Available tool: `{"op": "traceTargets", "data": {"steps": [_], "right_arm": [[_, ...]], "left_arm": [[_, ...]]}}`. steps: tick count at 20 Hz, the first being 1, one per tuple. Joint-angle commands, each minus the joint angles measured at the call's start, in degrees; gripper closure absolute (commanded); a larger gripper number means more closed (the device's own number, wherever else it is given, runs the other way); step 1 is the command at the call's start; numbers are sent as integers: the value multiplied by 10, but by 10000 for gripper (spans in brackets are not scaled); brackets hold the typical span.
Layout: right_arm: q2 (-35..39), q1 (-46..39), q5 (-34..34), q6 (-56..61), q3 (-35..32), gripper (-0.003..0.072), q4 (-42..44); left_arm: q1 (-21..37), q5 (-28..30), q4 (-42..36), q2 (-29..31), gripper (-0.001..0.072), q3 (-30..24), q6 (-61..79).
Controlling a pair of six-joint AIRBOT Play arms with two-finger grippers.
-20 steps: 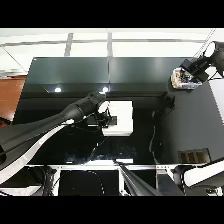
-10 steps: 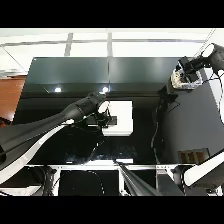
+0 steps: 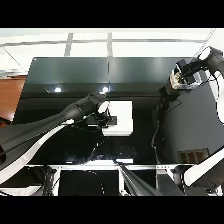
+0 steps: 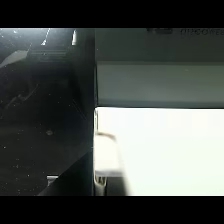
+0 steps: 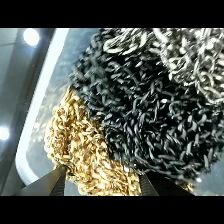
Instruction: Fold the box and place the chain.
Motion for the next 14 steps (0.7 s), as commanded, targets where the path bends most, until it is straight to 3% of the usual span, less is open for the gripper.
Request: {"op": "traceTargets", "data": {"steps": [1,3,7,14], "right_arm": [[-11,0,-3,-21,0,283,-1],[-6,0,-13,-68,0,680,4],[28,-10,-9,-166,7,674,2],[167,-19,6,-336,8,674,16]], "left_arm": [[0,0,0,0,680,0,0],[0,0,0,0,679,0,0],[0,1,0,0,680,0,0],[0,4,0,0,680,0,0]]}}
